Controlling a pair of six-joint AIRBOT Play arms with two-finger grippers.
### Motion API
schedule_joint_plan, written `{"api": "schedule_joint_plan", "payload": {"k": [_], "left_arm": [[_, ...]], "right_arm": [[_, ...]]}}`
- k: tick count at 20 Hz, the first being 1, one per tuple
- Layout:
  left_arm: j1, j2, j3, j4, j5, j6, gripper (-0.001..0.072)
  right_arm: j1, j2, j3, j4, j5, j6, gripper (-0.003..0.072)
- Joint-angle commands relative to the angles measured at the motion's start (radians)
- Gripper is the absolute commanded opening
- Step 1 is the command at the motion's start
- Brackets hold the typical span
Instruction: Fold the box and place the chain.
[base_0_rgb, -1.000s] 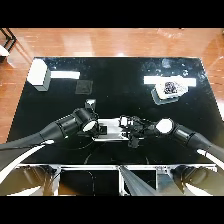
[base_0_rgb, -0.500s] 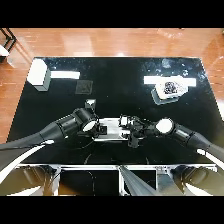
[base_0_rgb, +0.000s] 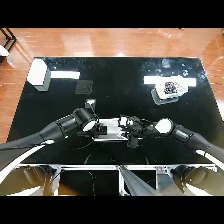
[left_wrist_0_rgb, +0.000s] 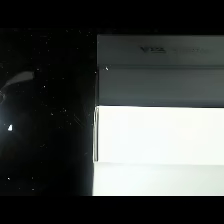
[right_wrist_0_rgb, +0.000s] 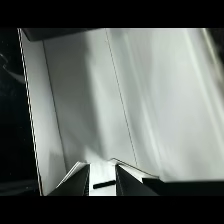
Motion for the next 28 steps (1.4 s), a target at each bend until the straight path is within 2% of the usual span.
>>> {"api": "schedule_joint_plan", "payload": {"k": [1, 2, 3, 4, 7, 8, 10, 12, 14, 16, 21, 24, 28], "left_arm": [[0.000, 0.000, 0.000, 0.000, 0.000, 0.000, 0.0019], [0.000, 0.000, 0.000, -0.001, 0.000, 0.000, 0.0019], [0.000, 0.000, 0.000, -0.001, -0.002, 0.000, 0.0018], [0.000, 0.000, 0.000, -0.001, -0.002, 0.000, 0.0019], [0.000, 0.000, 0.000, -0.001, -0.002, 0.000, 0.0019], [0.000, 0.000, 0.000, -0.001, -0.002, 0.000, 0.0018], [0.000, 0.000, 0.000, -0.001, -0.002, 0.000, 0.0019], [0.000, 0.000, 0.000, -0.004, 0.000, 0.022, 0.0018], [0.000, 0.000, 0.000, -0.003, 0.000, 0.022, 0.0018], [0.001, 0.000, 0.000, 0.012, 0.005, 0.022, 0.0018], [0.002, 0.000, 0.000, 0.020, 0.005, 0.046, 0.0018], [0.002, 0.000, 0.001, 0.027, 0.008, 0.048, 0.0018], [0.002, 0.000, 0.000, 0.028, 0.008, 0.070, 0.0018]], "right_arm": [[0.039, -0.005, 0.001, 0.003, -0.070, -0.001, 0.0221], [0.040, -0.007, 0.001, 0.003, -0.082, 0.002, 0.0369], [0.039, -0.007, 0.001, 0.002, -0.081, 0.002, 0.0389], [0.039, -0.007, 0.001, 0.000, -0.079, 0.002, 0.0192], [0.038, -0.006, 0.001, -0.003, -0.078, 0.015, 0.0158], [0.027, -0.003, 0.002, -0.009, -0.071, 0.038, 0.0013], [-0.022, 0.014, 0.006, -0.060, -0.015, 0.131, 0.0020], [-0.099, 0.048, 0.021, -0.158, 0.119, 0.288, 0.0020], [-0.199, 0.100, 0.041, -0.158, 0.259, 0.443, 0.0021], [-0.343, 0.145, 0.056, -0.164, 0.343, 0.699, 0.0021], [-0.764, 0.181, 0.049, -0.175, 0.657, 1.036, 0.0022], [-0.825, 0.180, -0.006, -0.289, 0.645, 1.192, 0.0022], [-0.745, 0.155, -0.107, -0.245, 0.525, 1.279, 0.0022]]}}
